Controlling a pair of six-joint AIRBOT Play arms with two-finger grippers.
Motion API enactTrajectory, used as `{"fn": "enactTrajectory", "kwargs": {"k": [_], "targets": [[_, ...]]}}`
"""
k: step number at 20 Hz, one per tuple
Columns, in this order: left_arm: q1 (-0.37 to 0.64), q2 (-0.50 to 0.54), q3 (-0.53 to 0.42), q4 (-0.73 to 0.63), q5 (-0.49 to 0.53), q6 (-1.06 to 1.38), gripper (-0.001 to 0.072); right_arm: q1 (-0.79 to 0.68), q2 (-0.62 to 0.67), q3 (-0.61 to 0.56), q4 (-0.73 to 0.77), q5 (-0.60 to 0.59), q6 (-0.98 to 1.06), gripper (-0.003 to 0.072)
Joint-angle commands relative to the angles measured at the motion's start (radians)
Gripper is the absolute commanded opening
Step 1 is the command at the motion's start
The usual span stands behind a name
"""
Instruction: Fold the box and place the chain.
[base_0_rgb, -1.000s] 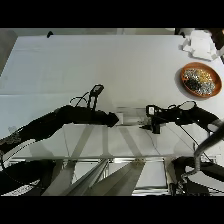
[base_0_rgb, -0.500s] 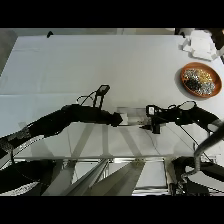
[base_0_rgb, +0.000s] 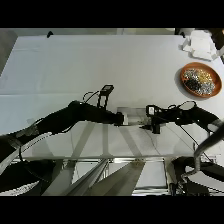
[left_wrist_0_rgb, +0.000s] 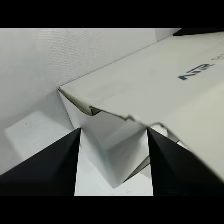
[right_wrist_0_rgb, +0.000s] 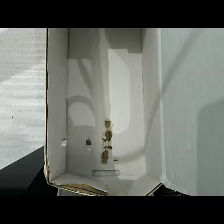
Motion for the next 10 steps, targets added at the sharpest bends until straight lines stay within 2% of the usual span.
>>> {"fn": "enactTrajectory", "kwargs": {"k": [1,4,6,10], "targets": [[-0.014,-0.046,0.058,0.059,0.043,-0.133,0.0451,0.001,0.001,0.0,0.0,0.0,0.0,0.042],[-0.016,-0.061,0.061,0.061,0.023,-0.298,0.0428,0.001,0.001,0.0,0.0,0.0,0.0,0.042],[-0.017,-0.074,0.063,0.064,0.034,-0.322,0.0417,0.001,0.001,0.0,0.0,0.0,0.0,0.042],[-0.017,-0.14,0.185,0.175,0.221,-0.348,0.0404,0.001,0.001,0.0,0.0,0.0,0.0,0.042]]}}
